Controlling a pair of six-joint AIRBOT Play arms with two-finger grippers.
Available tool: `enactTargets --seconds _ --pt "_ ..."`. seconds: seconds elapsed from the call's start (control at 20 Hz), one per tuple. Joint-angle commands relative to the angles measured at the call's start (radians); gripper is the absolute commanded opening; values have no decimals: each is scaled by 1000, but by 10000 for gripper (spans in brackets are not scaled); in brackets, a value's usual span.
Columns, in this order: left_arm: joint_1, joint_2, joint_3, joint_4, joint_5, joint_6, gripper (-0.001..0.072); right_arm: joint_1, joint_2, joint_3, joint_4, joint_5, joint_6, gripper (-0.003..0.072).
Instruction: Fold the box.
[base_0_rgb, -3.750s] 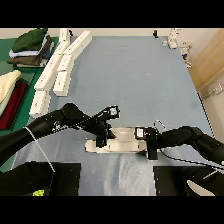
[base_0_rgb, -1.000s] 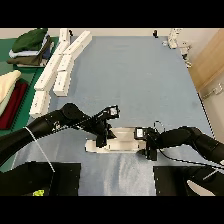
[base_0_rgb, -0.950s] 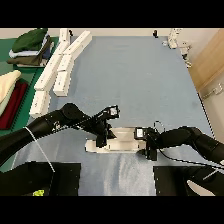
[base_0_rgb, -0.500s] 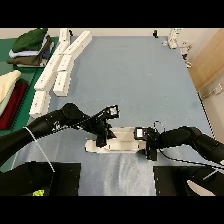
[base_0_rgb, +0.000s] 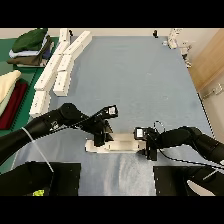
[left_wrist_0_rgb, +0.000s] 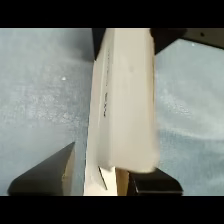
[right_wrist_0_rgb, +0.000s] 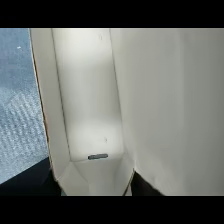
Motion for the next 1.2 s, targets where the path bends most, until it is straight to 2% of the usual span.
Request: enactTargets --seconds 0.0,0.15,0.2,0.25,0.3,0.4,0.5,0.65,0.75,0.85,1.0,1.15 --pt "51 90 1 108 -62 -186 372 0 0 1 1 0 0 488" --pt "107 202 1 237 -213 -397 365 0 0 1 1 0 0 488" --pt "115 228 0 259 -262 -467 263 0 0 1 1 0 0 488" --pt "115 248 0 258 -312 -514 94 0 0 1 0 0 0 488" --pt "108 258 0 240 -357 -542 13 0 0 1 1 0 0 488" --pt "71 253 0 171 -389 -682 13 0 0 1 0 0 0 488" --pt "2 235 0 106 -363 -775 13 0 0 1 1 0 0 487" --pt "-95 179 3 16 -183 -859 13 0 0 1 1 0 0 488" --pt "-89 118 27 -45 -80 -864 13 0 0 1 1 1 0 488" --pt "-55 44 80 -50 -39 -866 13 0 0 1 1 0 0 488" --pt "13 -77 149 -49 -25 -908 12 0 0 1 0 0 0 488" --pt "41 -184 157 -49 -28 -958 13 0 0 1 1 0 0 488"
